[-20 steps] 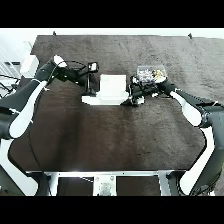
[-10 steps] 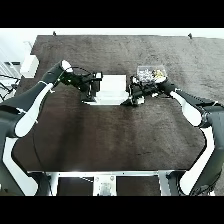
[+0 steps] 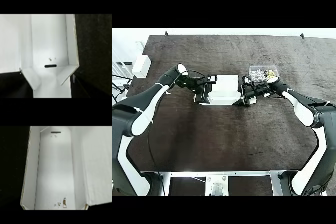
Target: Fold the box and place the chain.
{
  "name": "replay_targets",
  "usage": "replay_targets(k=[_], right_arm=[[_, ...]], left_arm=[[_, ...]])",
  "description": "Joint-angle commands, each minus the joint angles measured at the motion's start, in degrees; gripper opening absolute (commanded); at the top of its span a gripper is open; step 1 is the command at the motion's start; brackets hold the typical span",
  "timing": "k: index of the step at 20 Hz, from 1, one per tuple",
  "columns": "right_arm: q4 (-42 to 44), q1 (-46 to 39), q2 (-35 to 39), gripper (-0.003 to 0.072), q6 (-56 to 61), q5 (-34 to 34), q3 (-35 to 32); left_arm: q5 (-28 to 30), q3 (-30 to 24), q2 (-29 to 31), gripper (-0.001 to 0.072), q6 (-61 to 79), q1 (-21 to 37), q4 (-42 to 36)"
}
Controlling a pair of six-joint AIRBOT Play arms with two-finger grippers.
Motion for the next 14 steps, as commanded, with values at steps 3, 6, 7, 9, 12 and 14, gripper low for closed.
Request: replay_targets(k=[3, 6, 7, 9, 12, 14], right_arm=[[0.0, 0.0, 0.0, 0.0602, 0.0, 0.0, 0.0], [0.0, 0.0, 0.0, 0.0602, 0.0, 0.0, 0.0], [0.0, 0.0, 0.0, 0.0601, 0.0, 0.0, 0.0], [0.0, 0.0, 0.0, 0.0602, 0.0, 0.0, 0.0], [0.0, 0.0, 0.0, 0.0602, 0.0, 0.0, 0.0], [0.0, 0.0, 0.0, 0.0602, 0.0, 0.0, 0.0]], left_arm=[[0.7, 0.0, -0.2, 0.0560, -0.1, -0.1, -1.0], [0.7, 0.0, -0.2, 0.0350, -0.1, -0.1, -1.2], [0.7, 0.0, -0.2, 0.0351, 0.0, -0.1, -1.9], [0.3, 0.0, -0.2, 0.0342, 0.0, -0.1, -3.5], [0.2, 0.0, -0.2, 0.0342, 0.0, -0.7, -4.1], [0.5, 0.0, -0.3, 0.0341, 0.0, -1.7, -5.5]])
